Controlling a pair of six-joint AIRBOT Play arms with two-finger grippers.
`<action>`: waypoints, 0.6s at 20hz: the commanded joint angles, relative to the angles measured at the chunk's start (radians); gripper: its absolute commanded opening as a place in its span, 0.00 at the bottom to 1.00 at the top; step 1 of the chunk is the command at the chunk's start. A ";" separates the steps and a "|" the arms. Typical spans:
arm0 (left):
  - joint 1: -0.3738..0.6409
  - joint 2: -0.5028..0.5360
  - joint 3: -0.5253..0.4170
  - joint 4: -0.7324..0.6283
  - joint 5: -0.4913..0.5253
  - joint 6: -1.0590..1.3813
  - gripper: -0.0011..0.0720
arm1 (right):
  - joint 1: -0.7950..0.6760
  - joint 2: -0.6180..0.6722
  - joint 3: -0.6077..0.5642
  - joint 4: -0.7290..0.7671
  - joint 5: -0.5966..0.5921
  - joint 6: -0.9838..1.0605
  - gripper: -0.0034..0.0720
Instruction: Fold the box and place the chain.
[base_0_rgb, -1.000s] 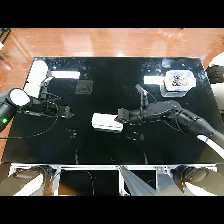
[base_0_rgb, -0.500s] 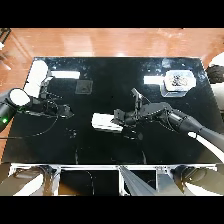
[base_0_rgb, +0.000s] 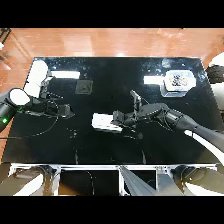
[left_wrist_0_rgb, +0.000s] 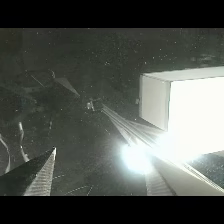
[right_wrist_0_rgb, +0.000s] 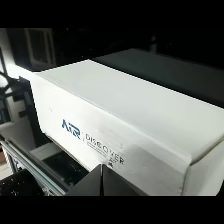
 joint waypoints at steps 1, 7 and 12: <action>-0.001 -0.001 0.000 -0.003 0.000 0.005 0.87 | 0.001 -0.008 -0.001 -0.015 0.015 -0.008 0.07; 0.000 -0.001 0.000 -0.003 0.000 0.034 0.87 | -0.023 0.014 0.010 -0.007 -0.072 -0.058 0.07; -0.039 -0.020 0.054 -0.046 -0.135 0.215 0.87 | -0.118 0.200 0.011 -0.006 -0.135 -0.071 0.07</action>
